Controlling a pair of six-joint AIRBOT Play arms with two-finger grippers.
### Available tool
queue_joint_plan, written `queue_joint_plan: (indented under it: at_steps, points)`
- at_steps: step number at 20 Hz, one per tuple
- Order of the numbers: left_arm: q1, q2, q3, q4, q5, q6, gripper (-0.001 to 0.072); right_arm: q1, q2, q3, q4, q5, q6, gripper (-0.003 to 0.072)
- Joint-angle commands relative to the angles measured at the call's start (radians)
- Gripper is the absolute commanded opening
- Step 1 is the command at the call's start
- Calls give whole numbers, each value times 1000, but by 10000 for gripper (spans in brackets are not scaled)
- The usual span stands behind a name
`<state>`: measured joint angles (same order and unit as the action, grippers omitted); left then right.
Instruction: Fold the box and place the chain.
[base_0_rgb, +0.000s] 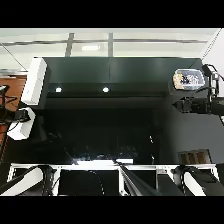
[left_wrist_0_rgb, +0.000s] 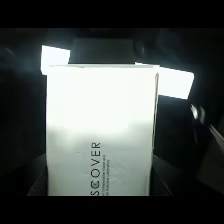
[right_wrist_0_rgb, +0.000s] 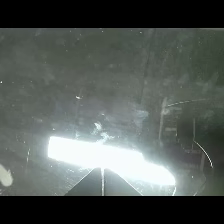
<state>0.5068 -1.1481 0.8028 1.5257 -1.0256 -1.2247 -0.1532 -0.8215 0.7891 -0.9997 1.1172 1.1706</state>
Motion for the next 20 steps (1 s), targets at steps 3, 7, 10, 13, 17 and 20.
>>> queue_joint_plan:
  at_steps: [3, 7, 10, 13, 17, 20]
  points:
    - [43, -10, -3, -28, 190, 177, 288, 0, 0, -1, 1, -3, 0, 18]
    - [43, -40, -3, -91, 252, 202, 298, 0, 0, -1, 0, -12, 1, 18]
    - [43, -73, -3, -166, 261, 262, 298, 0, 0, -1, 0, -19, 4, 18]
    - [43, -103, -3, -228, 267, 319, 298, 0, 0, -1, 0, -19, 10, 18]
    - [41, -94, 12, -263, 287, 334, 718, 0, 0, -1, 1, -19, 23, 18]
    - [22, -39, 101, -269, 212, 320, 718, 0, 0, 10, 2, -4, 22, 18]
